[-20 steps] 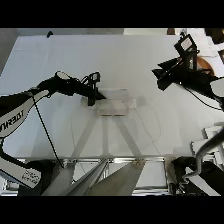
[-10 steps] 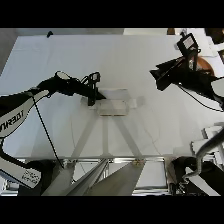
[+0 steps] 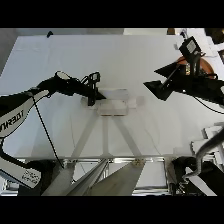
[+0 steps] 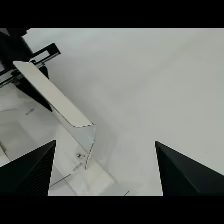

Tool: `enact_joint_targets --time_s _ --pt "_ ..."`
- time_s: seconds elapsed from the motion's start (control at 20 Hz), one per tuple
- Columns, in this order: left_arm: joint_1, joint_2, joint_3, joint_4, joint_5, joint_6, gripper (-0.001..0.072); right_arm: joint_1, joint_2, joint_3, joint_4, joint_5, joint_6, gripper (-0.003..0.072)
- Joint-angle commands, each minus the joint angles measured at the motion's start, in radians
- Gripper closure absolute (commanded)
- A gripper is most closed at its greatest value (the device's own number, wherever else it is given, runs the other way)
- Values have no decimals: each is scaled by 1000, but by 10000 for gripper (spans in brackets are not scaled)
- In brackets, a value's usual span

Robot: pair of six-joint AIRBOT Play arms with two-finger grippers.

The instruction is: Fold the box and place the chain.

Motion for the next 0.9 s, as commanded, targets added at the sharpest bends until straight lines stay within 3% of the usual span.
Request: enact_joint_targets --time_s 0.0,0.1,0.3,0.7,0.85 --pt "0 0 0 0 -1 0 694 1 47 2 1 165 -206 -22" --pt "0 1 0 0 -1 0 694 4 48 2 3 221 -348 -28" --pt "0 1 0 0 -1 0 694 55 -10 -2 -34 220 -392 -31" --pt "0 0 0 0 -1 0 694 87 -330 -21 -20 243 -607 -8" --pt "0 0 0 0 -1 0 694 87 -434 -21 8 189 -710 -8"
